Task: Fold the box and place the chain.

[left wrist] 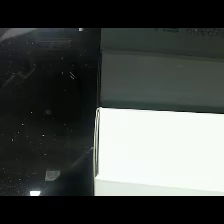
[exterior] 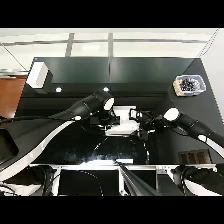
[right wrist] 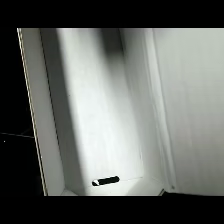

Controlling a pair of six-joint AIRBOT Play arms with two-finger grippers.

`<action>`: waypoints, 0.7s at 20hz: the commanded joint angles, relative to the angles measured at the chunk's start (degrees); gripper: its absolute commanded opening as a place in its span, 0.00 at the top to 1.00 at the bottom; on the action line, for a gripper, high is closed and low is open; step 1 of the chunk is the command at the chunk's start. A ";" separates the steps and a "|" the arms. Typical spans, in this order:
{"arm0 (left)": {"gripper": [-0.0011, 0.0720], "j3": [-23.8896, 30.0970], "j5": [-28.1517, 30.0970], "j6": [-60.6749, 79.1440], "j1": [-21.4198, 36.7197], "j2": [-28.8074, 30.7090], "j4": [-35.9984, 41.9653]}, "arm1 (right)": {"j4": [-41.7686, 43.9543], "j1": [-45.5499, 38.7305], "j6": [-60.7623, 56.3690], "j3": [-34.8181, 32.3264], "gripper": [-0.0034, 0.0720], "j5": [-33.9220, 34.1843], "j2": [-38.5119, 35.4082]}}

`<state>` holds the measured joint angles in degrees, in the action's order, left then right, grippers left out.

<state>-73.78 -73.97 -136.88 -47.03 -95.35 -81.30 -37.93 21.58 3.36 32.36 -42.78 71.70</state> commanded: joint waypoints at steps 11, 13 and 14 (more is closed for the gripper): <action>0.95 -0.22 0.02 0.00 0.00 0.04 0.15 | 0.39 -0.04 -4.22 0.17 0.18 -0.55 -2.27; 0.95 -0.22 -0.22 0.02 0.00 0.09 0.15 | 0.39 -0.04 -6.23 0.44 0.12 -0.61 -2.29; 0.95 -0.22 -0.17 0.15 0.00 0.11 0.15 | 0.35 -0.04 -6.23 0.48 0.12 -1.01 -2.67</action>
